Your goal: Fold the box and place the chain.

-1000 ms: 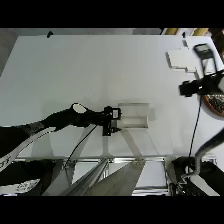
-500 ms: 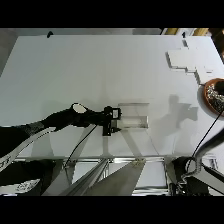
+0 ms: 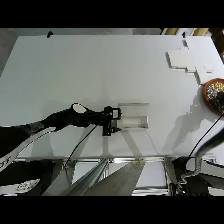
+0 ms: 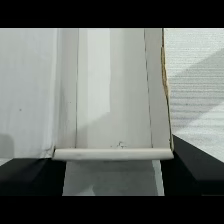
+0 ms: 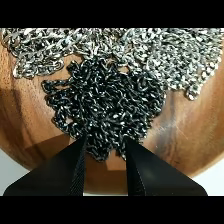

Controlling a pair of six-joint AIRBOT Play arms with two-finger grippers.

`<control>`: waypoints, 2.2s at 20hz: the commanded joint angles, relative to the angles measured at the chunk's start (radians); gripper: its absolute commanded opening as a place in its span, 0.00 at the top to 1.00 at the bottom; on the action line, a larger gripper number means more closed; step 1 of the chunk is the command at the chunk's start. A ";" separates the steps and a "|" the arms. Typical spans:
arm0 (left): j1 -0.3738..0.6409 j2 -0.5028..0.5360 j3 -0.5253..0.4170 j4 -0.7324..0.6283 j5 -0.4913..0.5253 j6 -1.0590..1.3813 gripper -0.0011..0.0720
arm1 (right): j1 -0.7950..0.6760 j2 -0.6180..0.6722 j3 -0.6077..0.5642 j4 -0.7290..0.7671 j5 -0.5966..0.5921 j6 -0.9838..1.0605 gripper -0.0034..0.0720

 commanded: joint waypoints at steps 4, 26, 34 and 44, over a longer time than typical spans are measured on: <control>0.001 0.001 0.000 0.000 0.000 0.000 0.97 | -0.007 -0.030 0.001 0.042 -0.046 -0.029 0.64; 0.001 0.001 0.000 0.000 0.000 0.000 0.97 | -0.007 -0.045 0.001 0.040 0.016 0.034 0.93; 0.001 0.001 0.000 0.000 0.000 0.000 0.97 | -0.007 0.073 0.001 0.036 0.072 0.034 0.81; 0.001 0.001 0.000 0.000 0.000 0.000 0.97 | -0.007 -0.038 0.001 -0.016 0.058 -0.046 0.72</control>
